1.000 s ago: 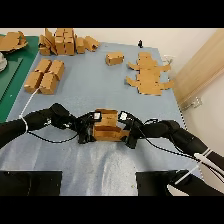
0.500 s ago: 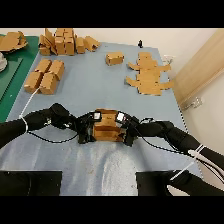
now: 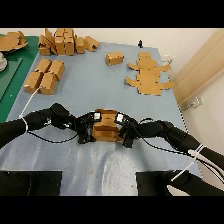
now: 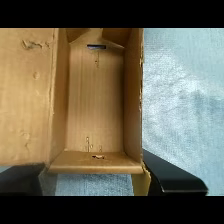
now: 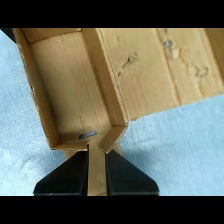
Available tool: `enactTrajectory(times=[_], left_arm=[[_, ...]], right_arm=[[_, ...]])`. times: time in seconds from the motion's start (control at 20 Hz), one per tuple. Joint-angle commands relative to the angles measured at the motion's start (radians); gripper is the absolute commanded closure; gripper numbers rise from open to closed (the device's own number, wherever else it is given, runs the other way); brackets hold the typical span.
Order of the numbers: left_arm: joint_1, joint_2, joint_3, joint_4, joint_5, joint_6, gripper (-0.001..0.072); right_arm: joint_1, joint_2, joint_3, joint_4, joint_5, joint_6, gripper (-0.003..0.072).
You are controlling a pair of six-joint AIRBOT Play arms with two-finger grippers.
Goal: Fold the box.
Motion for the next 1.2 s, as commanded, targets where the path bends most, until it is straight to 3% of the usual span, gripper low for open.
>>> enactTrajectory(times=[0.0,0.25,0.6,0.75,0.85,1.05,1.15], left_arm=[[0.000,0.000,0.001,0.000,0.000,0.000,0.0107],[0.000,0.000,0.001,0.000,0.000,0.000,0.0107],[0.000,0.000,0.001,0.000,0.000,0.000,0.0107],[0.000,0.000,0.001,0.000,0.000,0.000,0.0106],[0.000,0.000,0.001,0.000,0.000,0.000,0.0107],[0.000,0.000,0.001,0.000,0.000,0.000,0.0107],[0.000,0.000,0.001,0.000,0.000,0.000,0.0107]], right_arm=[[0.001,-0.001,0.001,0.052,-0.002,-0.053,0.0538],[0.064,-0.008,0.001,0.057,0.006,-0.052,0.0683],[0.107,-0.053,0.001,0.043,0.134,-0.052,0.0683],[0.106,-0.048,0.002,0.023,0.127,-0.043,0.0683],[0.105,-0.024,0.002,-0.076,0.080,0.092,0.0683],[0.067,0.036,0.002,-0.440,0.064,0.443,0.0683],[0.039,0.058,0.002,-0.465,0.047,0.462,0.0683]])
